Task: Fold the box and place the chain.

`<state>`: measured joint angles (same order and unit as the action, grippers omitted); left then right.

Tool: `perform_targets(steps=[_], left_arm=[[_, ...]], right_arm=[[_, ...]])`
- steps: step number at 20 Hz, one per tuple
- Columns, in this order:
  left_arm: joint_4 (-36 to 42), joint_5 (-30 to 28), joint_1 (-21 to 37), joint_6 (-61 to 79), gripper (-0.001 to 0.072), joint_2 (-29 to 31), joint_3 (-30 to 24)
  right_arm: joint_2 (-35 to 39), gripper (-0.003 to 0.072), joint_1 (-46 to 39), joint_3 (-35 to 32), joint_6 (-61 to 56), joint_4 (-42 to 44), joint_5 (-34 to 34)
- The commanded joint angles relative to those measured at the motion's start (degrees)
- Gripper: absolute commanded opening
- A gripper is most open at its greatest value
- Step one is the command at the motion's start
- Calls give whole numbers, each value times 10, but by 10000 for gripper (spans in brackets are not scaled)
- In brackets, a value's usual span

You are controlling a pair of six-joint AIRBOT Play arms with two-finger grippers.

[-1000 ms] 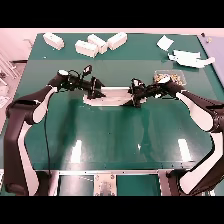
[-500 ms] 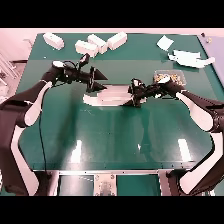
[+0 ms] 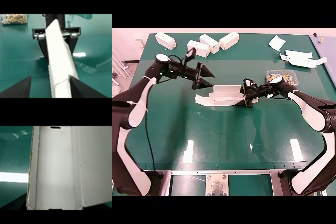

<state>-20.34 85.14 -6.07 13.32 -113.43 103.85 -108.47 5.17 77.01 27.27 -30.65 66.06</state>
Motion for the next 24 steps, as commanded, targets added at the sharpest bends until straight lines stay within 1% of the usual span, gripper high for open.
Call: perform_targets(steps=[1, 2, 4, 5, 6, 7, 8, 12, 14, 15, 16, 18, 21, 23, 24], left_arm=[[-3, 69, 28, -14, 531, 22, 3], [2, 92, 33, -14, 530, 23, 3], [38, 122, 36, -27, 518, 23, 3], [55, 133, 36, -61, 244, 23, 3], [57, 154, 35, -78, 19, 23, 3], [55, 166, 35, -100, 16, 23, 3], [52, 167, 35, -119, 14, 23, 3], [49, 160, 35, -157, 12, 24, 0], [49, 153, 27, -176, 12, 26, -16], [47, 133, 20, -173, 11, 34, -39], [40, 100, 14, -162, 12, 51, -68], [21, 15, 2, -122, 12, 98, -143], [37, -106, -6, -46, 12, 171, -271], [64, -140, -6, 13, 12, 190, -333], [85, -154, -6, 42, 12, 189, -352]], right_arm=[[0, 575, 0, 0, 0, 0, 0], [0, 575, 0, 0, 0, 0, 0], [0, 575, 0, 0, 0, 0, 0], [0, 575, 0, 0, 0, 0, 0], [0, 575, 0, 0, 0, 0, 0], [0, 575, 0, 0, 0, 0, 0], [0, 575, 0, 0, 0, 0, 0], [0, 575, 0, 0, 0, 0, 0], [0, 575, 0, 0, 0, 0, 0], [0, 575, 0, 0, 0, 0, 0], [0, 575, 0, 0, 0, 0, 0], [0, 575, 0, 0, 0, 0, 0], [0, 575, 0, 0, 0, 0, 0], [0, 575, 0, 0, 0, 0, 0], [0, 575, 0, 0, 0, 0, 0]])
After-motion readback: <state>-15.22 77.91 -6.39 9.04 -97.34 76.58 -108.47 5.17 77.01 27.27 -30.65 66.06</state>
